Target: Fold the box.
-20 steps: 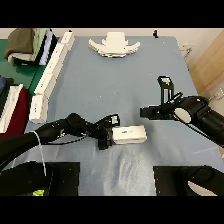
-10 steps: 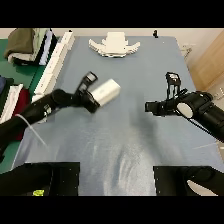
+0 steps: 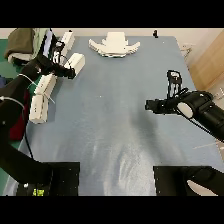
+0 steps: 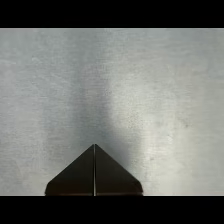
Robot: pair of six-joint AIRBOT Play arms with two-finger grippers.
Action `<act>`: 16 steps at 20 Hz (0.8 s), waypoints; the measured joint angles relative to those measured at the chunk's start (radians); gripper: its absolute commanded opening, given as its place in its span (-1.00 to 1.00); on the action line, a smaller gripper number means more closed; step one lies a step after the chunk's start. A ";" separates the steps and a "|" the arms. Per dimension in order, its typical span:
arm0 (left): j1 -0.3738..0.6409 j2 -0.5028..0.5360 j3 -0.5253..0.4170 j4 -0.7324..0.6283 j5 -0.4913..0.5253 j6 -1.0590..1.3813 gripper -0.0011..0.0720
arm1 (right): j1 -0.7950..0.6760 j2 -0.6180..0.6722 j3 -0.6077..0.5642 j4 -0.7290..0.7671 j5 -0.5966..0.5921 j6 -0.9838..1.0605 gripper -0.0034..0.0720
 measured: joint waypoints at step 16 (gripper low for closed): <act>0.056 -0.368 0.472 0.217 -0.090 -0.313 0.29 | 0.000 0.000 0.000 -0.003 -0.051 0.000 -0.90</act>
